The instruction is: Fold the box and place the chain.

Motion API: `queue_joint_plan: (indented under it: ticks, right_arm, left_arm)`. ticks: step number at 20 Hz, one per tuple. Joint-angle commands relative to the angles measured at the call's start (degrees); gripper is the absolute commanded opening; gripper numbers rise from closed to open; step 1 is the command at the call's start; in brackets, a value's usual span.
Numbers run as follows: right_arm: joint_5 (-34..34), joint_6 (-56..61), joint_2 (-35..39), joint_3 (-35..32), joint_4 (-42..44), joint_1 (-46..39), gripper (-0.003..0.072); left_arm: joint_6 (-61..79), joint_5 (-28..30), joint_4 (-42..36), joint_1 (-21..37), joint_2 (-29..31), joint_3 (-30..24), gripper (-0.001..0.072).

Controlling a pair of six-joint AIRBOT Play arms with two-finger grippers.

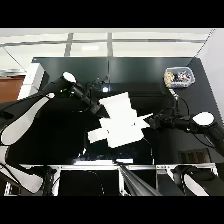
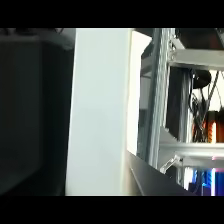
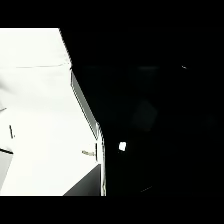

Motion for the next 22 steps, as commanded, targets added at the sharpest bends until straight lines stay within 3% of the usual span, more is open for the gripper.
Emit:
queue_joint_plan:
  ticks: [1,3,9,13,17,20,22]
  right_arm:
    - [-0.2,0.5,0.0,0.0,0.0,0.0,0.0027]
    - [-0.2,0.5,0.0,0.0,0.2,0.0,0.0026]
    - [-0.4,0.5,0.0,0.0,0.2,0.0,0.0027]
    - [-0.6,0.5,0.0,0.0,0.2,0.0,0.0026]
    - [-1.1,0.5,0.0,0.0,0.2,0.0,0.0027]
    - [-1.4,0.5,0.0,0.0,0.2,0.0,0.0026]
    - [-1.4,0.5,0.0,0.0,0.2,0.0,0.0027]
  left_arm:
    - [-3.0,0.9,4.9,-1.4,-0.1,0.1,0.0424]
    - [-4.2,0.9,7.1,-1.5,-0.1,0.0,0.0424]
    - [-4.7,1.8,3.0,-1.5,-1.1,0.0,0.0413]
    - [-9.9,4.2,4.0,-1.3,-2.1,0.0,0.0403]
    - [-12.2,3.0,3.8,-0.2,-2.1,-0.1,0.0403]
    - [-11.8,1.9,2.1,0.5,-1.1,-3.1,0.0403]
    - [-9.5,4.2,-1.3,1.2,-0.2,-7.2,0.0404]
